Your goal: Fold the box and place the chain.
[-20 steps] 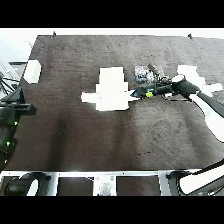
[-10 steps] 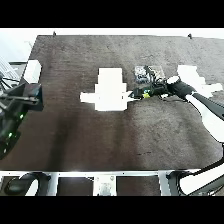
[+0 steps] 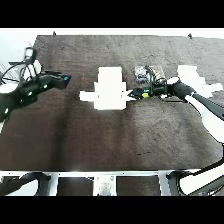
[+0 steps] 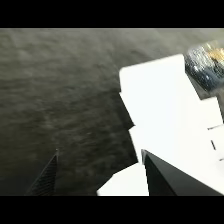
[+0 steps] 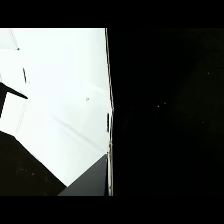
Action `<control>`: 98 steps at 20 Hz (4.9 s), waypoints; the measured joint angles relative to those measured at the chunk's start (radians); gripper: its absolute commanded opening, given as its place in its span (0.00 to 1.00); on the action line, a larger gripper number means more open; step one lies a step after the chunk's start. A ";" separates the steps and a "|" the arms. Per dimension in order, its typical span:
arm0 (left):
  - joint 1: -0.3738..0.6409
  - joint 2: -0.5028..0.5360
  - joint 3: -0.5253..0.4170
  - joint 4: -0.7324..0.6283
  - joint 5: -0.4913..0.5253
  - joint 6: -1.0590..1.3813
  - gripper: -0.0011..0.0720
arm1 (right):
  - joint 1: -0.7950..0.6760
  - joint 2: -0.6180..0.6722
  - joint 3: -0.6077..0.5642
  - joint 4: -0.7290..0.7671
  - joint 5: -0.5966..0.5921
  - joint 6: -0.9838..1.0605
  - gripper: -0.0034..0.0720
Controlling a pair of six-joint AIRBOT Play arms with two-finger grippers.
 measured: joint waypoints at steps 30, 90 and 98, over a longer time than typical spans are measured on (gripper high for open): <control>-0.200 -0.893 1.106 0.568 -0.576 -0.725 0.76 | 0.000 0.001 -0.013 0.032 -0.009 -0.012 0.04; -0.167 -0.948 0.878 0.126 -0.738 0.393 0.03 | -0.254 0.125 -0.102 0.172 0.130 -0.218 0.50; -0.168 -0.903 0.783 0.104 -0.647 0.498 0.03 | -0.254 0.125 -0.102 0.175 0.114 -0.241 0.50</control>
